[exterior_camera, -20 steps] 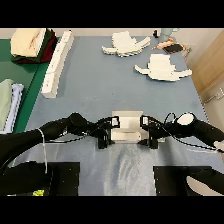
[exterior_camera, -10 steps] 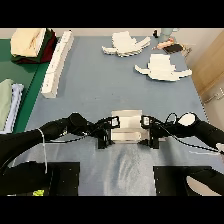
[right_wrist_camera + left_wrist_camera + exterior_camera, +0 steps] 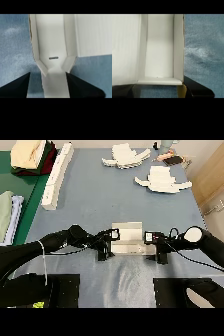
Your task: Fold the box.
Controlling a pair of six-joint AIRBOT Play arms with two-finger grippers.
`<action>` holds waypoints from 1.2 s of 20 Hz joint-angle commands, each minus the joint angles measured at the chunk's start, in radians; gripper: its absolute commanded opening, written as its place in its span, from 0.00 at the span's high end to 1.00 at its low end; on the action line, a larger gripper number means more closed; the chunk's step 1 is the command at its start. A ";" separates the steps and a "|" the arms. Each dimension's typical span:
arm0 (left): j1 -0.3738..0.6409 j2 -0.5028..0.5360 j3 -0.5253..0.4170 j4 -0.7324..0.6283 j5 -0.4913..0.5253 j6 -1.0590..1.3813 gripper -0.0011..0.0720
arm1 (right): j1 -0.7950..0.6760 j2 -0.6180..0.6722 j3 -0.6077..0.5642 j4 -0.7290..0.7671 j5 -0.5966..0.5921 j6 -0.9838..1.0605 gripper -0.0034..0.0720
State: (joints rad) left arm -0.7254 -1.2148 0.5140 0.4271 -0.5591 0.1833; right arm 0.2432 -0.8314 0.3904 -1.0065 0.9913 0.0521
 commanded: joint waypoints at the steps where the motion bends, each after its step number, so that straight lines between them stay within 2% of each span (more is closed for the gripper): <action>1: 0.000 -0.001 0.000 -0.001 0.002 0.000 0.27 | 0.000 0.150 0.009 -0.134 0.038 0.256 0.00; 2: 0.000 -0.001 0.000 -0.001 0.002 0.000 0.27 | 0.000 0.204 0.014 -0.107 0.045 0.330 0.00; 4: 0.000 -0.001 0.000 -0.001 0.002 0.000 0.27 | 0.000 0.290 0.013 0.076 0.039 0.554 0.00; 6: 0.000 -0.001 0.000 -0.001 0.002 0.000 0.27 | 0.000 0.325 0.013 0.275 0.029 0.981 0.00; 7: 0.000 -0.001 0.000 -0.001 0.002 0.000 0.27 | 0.001 0.324 0.011 0.322 0.034 1.175 0.00; 8: 0.000 -0.001 0.000 -0.001 0.002 0.000 0.27 | 0.010 0.316 0.009 0.338 0.047 1.286 0.00; 12: 0.000 -0.001 0.000 -0.001 0.002 0.000 0.27 | 0.083 0.243 0.009 0.380 0.043 1.309 0.02; 13: 0.000 -0.001 0.000 -0.001 0.002 0.000 0.27 | 0.101 0.216 0.009 0.388 0.043 1.309 0.09; 15: 0.000 -0.001 0.000 -0.001 0.002 0.000 0.27 | 0.139 0.149 0.010 0.432 0.035 1.308 0.13; 17: 0.000 -0.001 0.000 -0.001 0.002 0.000 0.27 | 0.167 0.081 0.013 0.514 -0.002 1.242 0.27; 19: 0.000 -0.001 0.000 -0.001 0.002 0.000 0.27 | 0.169 0.024 0.029 0.589 -0.047 1.175 0.34; 20: 0.000 -0.001 0.000 -0.001 0.002 0.000 0.27 | 0.168 -0.004 0.056 0.591 -0.069 1.174 0.55; 21: 0.000 -0.001 0.000 -0.001 0.001 0.000 0.27 | 0.168 -0.036 0.098 0.576 -0.094 1.169 0.66; 23: 0.000 -0.001 0.000 -0.001 0.002 0.000 0.27 | 0.154 -0.108 0.211 0.496 -0.097 1.170 0.68; 24: 0.000 -0.001 0.000 -0.001 0.002 0.000 0.27 | 0.142 -0.147 0.264 0.441 -0.088 1.171 0.78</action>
State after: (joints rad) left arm -0.7254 -1.2148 0.5140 0.4263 -0.5579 0.1829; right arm 0.3969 -0.8883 0.5446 -0.4934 0.9249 1.2377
